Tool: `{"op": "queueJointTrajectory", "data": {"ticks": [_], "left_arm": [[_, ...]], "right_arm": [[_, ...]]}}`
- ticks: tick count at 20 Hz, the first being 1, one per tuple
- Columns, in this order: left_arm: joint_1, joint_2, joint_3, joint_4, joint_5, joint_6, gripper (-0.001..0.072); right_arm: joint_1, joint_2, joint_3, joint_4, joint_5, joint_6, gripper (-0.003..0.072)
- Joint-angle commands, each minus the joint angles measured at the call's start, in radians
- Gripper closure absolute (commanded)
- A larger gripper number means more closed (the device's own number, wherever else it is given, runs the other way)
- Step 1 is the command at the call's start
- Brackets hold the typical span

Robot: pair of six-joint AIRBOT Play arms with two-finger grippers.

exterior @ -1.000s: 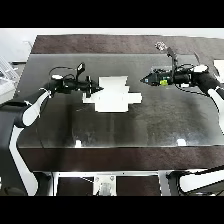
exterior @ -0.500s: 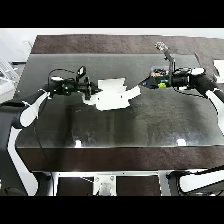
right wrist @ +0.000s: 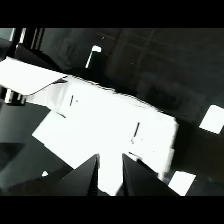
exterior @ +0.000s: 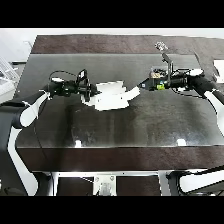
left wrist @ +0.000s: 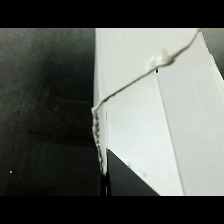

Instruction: Fold the box and place the chain.

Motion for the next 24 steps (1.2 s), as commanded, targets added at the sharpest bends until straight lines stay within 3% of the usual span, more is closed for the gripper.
{"op": "queueJointTrajectory", "data": {"ticks": [1,5,24], "left_arm": [[0.0,-0.001,0.0,-0.006,-0.001,0.016,0.0692],[0.0,-0.001,0.001,-0.006,-0.054,0.017,0.0692],[0.0,-0.02,0.001,0.009,-0.058,0.074,0.0689]], "right_arm": [[0.002,0.011,-0.032,0.154,0.056,-0.089,0.0487],[0.002,0.046,-0.074,0.3,0.055,-0.184,0.0488],[0.011,0.054,-0.088,0.304,0.055,-0.223,0.0487]]}}
